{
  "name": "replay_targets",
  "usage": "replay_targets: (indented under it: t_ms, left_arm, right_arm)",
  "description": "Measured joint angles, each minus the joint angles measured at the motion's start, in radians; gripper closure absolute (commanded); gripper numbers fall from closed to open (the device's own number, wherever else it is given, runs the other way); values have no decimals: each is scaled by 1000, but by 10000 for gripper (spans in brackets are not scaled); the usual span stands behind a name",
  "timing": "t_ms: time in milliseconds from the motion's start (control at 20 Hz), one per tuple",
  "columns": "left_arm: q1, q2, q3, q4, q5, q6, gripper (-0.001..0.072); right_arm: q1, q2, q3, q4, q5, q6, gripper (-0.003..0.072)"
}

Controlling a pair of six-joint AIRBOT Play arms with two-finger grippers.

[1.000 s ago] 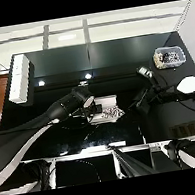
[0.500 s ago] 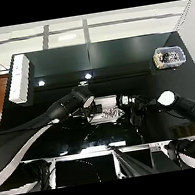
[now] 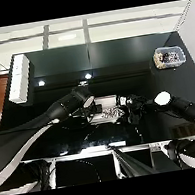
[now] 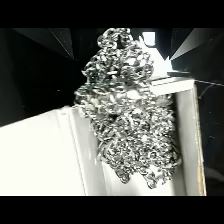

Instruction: Fold the box and place the chain.

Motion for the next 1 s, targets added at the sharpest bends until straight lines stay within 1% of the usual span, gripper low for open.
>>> replay_targets:
  t_ms: [200, 250, 300, 350, 400, 450, 500, 550, 600, 800, 1000]
  left_arm:
    - [0, 0, 0, 0, 0, 0, 679]
    - [0, 0, 0, 0, 0, 0, 679]
    - [0, 0, 0, 0, 0, 0, 679]
    - [0, 0, 0, 0, 0, 0, 679]
    - [0, 0, 0, 0, 0, 0, 679]
    - [0, 0, 0, 0, 0, 0, 679]
    - [0, 0, 0, 0, 0, 0, 679]
    - [0, 0, 0, 0, 0, 0, 679]
    - [0, 0, 0, 0, 0, 0, 679]
    - [0, 0, 0, 0, 0, 0, 679]
    - [0, 0, 0, 0, 0, 0, 679]
  right_arm:
    - [0, -21, 0, 3, -17, -5, -34]
    - [1, -24, 0, 6, -20, -5, 3]
    - [1, -27, 0, 10, -21, -5, 81]
    - [1, -30, 0, 11, -20, -5, 81]
    - [1, -31, 0, 12, -21, -5, 114]
    - [1, -33, 0, 13, -24, -5, 229]
    - [3, -34, 0, 14, -26, -5, 363]
    - [3, -34, 0, 17, -28, -4, 629]
    - [4, -34, 0, 20, -30, -1, 669]
    - [5, -22, 0, 29, -37, 26, 669]
    - [-14, 47, 5, 34, -19, 148, 670]
